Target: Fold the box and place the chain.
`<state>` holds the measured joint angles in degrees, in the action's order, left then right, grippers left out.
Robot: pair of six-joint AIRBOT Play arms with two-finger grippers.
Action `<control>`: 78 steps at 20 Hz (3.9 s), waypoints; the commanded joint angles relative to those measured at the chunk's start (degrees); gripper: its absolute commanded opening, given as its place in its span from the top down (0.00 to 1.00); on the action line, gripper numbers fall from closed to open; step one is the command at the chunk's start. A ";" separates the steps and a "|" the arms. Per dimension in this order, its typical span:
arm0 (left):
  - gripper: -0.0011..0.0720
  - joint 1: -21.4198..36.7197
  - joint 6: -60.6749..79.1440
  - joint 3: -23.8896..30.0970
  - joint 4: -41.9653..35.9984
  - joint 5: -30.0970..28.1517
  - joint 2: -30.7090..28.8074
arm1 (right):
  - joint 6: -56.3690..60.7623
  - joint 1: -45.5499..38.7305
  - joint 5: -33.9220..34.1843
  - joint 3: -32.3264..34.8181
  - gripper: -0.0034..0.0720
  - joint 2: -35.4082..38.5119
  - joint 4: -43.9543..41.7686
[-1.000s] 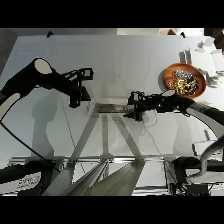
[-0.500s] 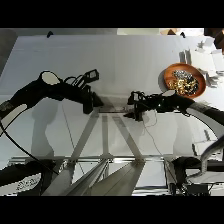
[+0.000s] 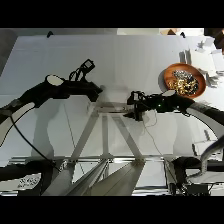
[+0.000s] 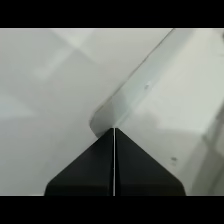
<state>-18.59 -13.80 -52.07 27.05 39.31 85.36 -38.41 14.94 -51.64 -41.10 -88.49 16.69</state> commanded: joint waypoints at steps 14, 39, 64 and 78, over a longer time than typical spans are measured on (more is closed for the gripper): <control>0.97 5.35 -0.81 0.02 16.04 17.84 -9.97 | -0.02 0.04 0.00 -0.04 0.24 -0.02 0.02; 0.94 -4.85 -8.96 0.17 42.36 15.80 -11.06 | -0.02 0.04 0.00 -0.04 0.24 -0.02 0.02; 0.43 6.34 39.45 12.33 4.57 16.35 -4.48 | -0.02 0.04 0.00 -0.04 0.24 -0.02 0.02; 0.43 5.40 39.45 12.33 5.77 8.20 -6.97 | -0.02 0.04 0.00 -0.02 0.24 -0.02 0.02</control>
<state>-12.10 23.75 -39.77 32.97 47.81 78.48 -38.44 14.94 -51.64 -41.10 -88.49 16.71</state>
